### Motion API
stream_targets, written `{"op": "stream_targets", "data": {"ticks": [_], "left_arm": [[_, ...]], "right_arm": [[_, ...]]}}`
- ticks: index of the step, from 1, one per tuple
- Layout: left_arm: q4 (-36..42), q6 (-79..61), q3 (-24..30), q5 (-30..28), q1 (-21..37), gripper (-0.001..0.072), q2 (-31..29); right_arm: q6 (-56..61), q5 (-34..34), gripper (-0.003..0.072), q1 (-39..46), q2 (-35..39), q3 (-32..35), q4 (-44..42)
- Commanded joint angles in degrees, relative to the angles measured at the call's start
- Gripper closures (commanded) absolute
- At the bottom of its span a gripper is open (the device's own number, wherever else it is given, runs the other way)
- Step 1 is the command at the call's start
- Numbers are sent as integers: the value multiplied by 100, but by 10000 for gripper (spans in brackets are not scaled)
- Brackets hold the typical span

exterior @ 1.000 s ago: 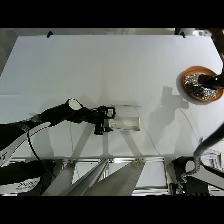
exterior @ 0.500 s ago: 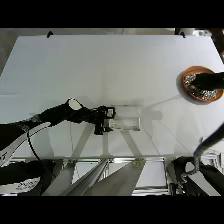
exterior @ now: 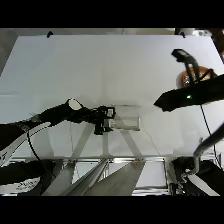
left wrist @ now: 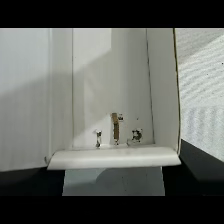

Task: Fold the box and place the chain.

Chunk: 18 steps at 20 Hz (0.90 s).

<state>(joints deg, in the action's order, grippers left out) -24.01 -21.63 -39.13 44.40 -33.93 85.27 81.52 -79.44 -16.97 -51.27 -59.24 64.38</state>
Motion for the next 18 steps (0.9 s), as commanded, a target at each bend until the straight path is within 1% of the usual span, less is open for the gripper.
{"op": "stream_targets", "data": {"ticks": [1,5,7,9,12,15,18], "left_arm": [[-2,0,-2,0,2,372,0],[-2,0,-2,-2,2,372,0],[-2,0,-2,-2,2,372,0],[-2,0,-2,0,2,372,0],[-2,0,-2,-2,2,372,0],[-2,0,-2,2,2,372,0],[-2,0,-2,0,2,372,0]], "right_arm": [[557,507,672,-1172,17,33,63],[1047,1073,672,-2100,-20,42,337],[1176,1528,672,-2483,-24,179,348],[1515,1703,672,-2719,-28,387,614],[2035,1958,671,-2796,-31,787,1137],[2221,2806,671,-2796,-55,1220,1095],[2378,3373,671,-2796,-219,1572,1062]]}}
